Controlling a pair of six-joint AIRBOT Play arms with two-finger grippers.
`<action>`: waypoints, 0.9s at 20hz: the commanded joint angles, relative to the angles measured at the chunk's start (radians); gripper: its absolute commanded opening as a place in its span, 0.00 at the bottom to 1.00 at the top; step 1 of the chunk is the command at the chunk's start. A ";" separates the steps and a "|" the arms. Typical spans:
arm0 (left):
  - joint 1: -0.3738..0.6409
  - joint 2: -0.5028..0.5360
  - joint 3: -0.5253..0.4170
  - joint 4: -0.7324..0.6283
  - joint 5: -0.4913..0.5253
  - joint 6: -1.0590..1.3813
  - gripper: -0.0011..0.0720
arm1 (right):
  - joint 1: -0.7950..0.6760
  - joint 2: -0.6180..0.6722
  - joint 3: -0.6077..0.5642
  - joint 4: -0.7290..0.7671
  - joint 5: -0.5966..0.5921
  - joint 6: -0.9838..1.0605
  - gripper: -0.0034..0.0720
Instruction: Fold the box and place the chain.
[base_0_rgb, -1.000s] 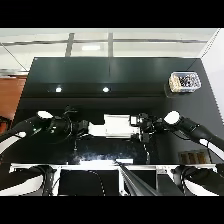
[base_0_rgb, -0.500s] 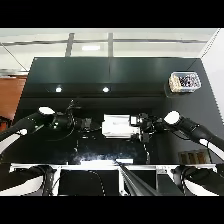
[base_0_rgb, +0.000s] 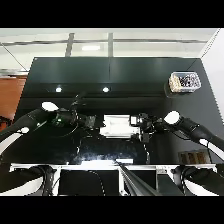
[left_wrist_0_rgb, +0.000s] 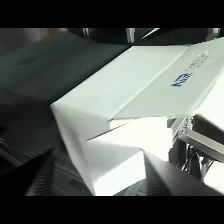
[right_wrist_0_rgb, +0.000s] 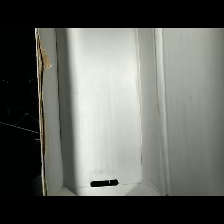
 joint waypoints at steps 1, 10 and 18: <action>-0.068 0.001 0.059 0.108 0.016 -0.138 0.79 | 0.001 0.000 -0.001 0.000 0.000 0.000 0.21; -0.213 0.001 0.184 0.432 0.063 -0.566 0.72 | 0.001 0.000 -0.001 0.000 0.000 0.000 0.21; -0.213 0.001 0.184 0.420 0.064 -0.614 0.68 | 0.001 0.000 -0.001 0.000 0.000 0.000 0.21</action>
